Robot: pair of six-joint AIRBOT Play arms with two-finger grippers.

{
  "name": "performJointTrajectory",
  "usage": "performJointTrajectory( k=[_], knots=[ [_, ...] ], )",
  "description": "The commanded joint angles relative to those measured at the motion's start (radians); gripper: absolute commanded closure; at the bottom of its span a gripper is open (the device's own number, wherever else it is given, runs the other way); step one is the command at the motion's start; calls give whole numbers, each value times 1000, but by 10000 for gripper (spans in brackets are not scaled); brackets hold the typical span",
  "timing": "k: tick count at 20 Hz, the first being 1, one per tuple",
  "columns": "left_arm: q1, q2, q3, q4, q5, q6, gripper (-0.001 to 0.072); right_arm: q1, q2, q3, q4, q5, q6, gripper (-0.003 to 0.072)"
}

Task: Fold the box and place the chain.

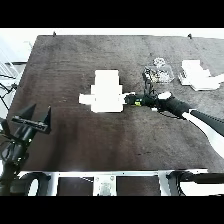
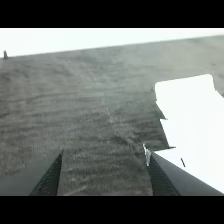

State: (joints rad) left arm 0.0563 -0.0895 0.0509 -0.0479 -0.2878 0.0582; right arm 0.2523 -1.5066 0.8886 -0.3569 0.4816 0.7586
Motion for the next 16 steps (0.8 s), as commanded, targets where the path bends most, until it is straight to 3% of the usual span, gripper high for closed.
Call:
performJointTrajectory(
  k=[1,3,6,11,16],
  knots=[
    [0,-54,63,-1,-6,4,125,5,1,-11,6,-33,-40,680],
    [0,-180,124,1,-39,17,126,5,1,-14,6,-37,-57,679],
    [0,-461,275,4,-107,23,125,5,1,-14,6,-48,-64,678],
    [0,-942,613,67,-368,21,125,6,1,-14,7,-48,-93,678],
    [-6,-1261,940,224,-531,-163,126,6,1,-14,10,-48,-109,678]
  ],
)
